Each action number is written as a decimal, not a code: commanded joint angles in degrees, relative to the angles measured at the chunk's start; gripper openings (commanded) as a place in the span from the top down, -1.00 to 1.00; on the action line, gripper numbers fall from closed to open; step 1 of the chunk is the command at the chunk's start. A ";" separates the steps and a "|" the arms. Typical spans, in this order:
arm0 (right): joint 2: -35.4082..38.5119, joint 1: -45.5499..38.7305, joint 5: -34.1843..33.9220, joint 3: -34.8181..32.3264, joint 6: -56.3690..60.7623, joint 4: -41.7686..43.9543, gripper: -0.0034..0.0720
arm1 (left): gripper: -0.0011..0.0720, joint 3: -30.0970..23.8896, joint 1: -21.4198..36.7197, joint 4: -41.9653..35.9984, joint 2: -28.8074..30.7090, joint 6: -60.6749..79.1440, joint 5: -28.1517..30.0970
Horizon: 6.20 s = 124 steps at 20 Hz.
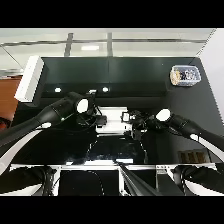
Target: Fold the box and place the chain.
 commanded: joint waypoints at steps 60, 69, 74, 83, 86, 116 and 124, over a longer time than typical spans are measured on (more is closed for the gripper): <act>8.37 -1.92 5.97 0.37 8.46 -9.84 0.58 | 0.90 4.87 -5.55 4.74 -4.83 -14.91 -3.19; 3.87 -0.15 5.42 0.35 8.46 1.07 0.57 | 0.90 4.87 -5.55 4.74 -4.83 -14.91 -3.19; 10.29 -2.84 5.88 0.39 12.28 -5.40 0.57 | 0.90 4.87 -5.55 4.74 -4.83 -14.91 -3.19; 13.97 -8.28 6.49 -2.45 15.41 -13.49 -0.70 | 0.90 4.87 -5.55 4.74 -4.83 -14.91 -3.17; 11.39 -8.26 6.60 -2.45 3.50 -7.08 -0.70 | 0.90 4.87 -5.55 4.74 -4.83 -14.91 -3.19; 5.11 0.59 -2.10 -2.40 15.41 5.16 0.77 | 0.90 4.87 -5.51 4.70 -4.83 -14.91 -2.95; 21.86 -29.62 23.63 3.37 75.41 -23.89 0.88 | 0.90 4.87 -5.33 4.68 -4.83 -14.91 -2.95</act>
